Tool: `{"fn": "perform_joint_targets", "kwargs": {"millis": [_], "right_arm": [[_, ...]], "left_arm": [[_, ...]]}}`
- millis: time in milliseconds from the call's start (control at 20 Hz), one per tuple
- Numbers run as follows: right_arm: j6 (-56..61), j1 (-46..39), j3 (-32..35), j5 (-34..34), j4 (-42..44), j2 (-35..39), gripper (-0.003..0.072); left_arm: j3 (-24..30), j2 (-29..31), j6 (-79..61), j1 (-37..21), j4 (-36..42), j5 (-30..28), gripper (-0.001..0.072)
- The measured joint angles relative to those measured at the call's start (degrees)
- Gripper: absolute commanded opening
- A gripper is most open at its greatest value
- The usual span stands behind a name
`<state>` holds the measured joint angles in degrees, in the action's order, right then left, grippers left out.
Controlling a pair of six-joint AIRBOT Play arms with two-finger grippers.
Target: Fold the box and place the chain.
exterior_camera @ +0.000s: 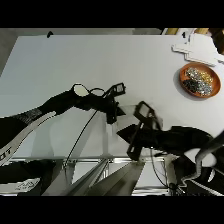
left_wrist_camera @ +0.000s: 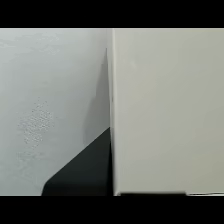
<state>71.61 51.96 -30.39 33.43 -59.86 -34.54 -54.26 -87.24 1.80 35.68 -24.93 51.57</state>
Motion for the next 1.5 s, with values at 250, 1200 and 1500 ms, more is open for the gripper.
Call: {"fn": "perform_joint_targets", "kwargs": {"millis": [250,1200,1500], "right_arm": [[10.08,0.00,-1.81,4.52,-18.18,10.78,0.0020],[31.19,-6.16,-2.23,20.98,-49.59,14.60,0.0021],[33.18,-14.69,-2.23,21.68,-49.03,13.73,0.0021]], "left_arm": [[-0.02,-0.11,-7.72,0.00,-2.08,1.70,0.0001],[2.40,-3.52,-19.32,0.00,8.31,-0.87,-0.0003],[5.81,-1.44,-15.54,0.00,8.92,-3.96,-0.0001]]}}
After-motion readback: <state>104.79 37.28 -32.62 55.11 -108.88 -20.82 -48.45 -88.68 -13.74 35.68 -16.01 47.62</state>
